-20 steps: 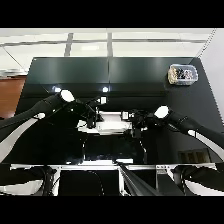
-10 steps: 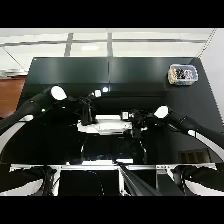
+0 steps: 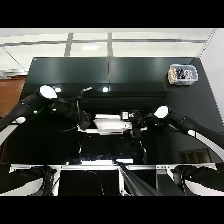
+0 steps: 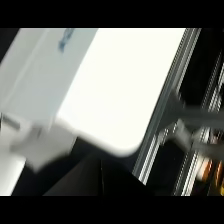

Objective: Fold the box and place the chain.

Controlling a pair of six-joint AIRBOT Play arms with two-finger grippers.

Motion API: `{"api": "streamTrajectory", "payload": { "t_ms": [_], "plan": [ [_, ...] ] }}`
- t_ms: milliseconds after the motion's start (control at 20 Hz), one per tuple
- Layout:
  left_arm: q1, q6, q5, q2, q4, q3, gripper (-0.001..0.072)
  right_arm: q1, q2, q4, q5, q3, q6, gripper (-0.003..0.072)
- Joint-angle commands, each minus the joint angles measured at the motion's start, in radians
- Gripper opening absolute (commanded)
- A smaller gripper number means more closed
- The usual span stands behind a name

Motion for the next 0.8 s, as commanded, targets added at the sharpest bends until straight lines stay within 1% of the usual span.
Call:
{"api": "streamTrajectory", "payload": {
  "t_ms": [0, 50, 100, 150, 200, 250, 400, 450, 550, 650, 750],
  "plan": [
    [-0.04, 0.059, 0.335, -0.014, -0.217, -0.008, 0.0022, 0.001, 0.0, 0.0, 0.0, 0.0, 0.001, 0.0016],
    [-0.042, 0.059, 0.453, -0.014, -0.226, -0.008, 0.0022, 0.001, 0.0, 0.0, 0.0, 0.0, 0.001, 0.0016],
    [-0.042, 0.059, 0.541, -0.016, -0.202, -0.008, 0.0023, 0.001, 0.0, 0.0, 0.0, 0.0, 0.001, 0.0016],
    [-0.042, 0.059, 0.591, -0.024, -0.157, -0.008, 0.0023, 0.001, 0.0, 0.0, 0.0, 0.0, 0.001, 0.0016],
    [-0.042, 0.058, 0.597, -0.039, -0.116, -0.008, 0.0022, 0.001, 0.0, 0.0, 0.0, 0.0, 0.001, 0.0016],
    [-0.042, 0.058, 0.569, -0.059, -0.076, -0.008, 0.0022, 0.001, 0.0, 0.0, 0.0, 0.0, 0.001, 0.0016],
    [-0.049, 0.053, 0.408, -0.139, -0.086, -0.008, 0.0022, 0.001, 0.0, 0.0, 0.0, 0.0, 0.001, 0.0016],
    [-0.052, 0.053, 0.396, -0.16, -0.087, -0.008, 0.0021, 0.001, 0.0, 0.0, 0.0, 0.0, 0.001, 0.0016],
    [-0.056, 0.053, 0.43, -0.174, -0.086, -0.008, 0.0021, 0.001, 0.0, 0.0, 0.0, 0.0, 0.001, 0.0016],
    [-0.048, 0.053, 0.449, -0.153, -0.078, 0.011, 0.002, 0.001, 0.0, 0.0, 0.0, 0.0, 0.001, 0.0016],
    [-0.021, 0.051, 0.411, -0.1, -0.042, 0.046, 0.002, 0.001, 0.0, 0.0, 0.0, 0.0, 0.001, 0.0016]
  ]
}}
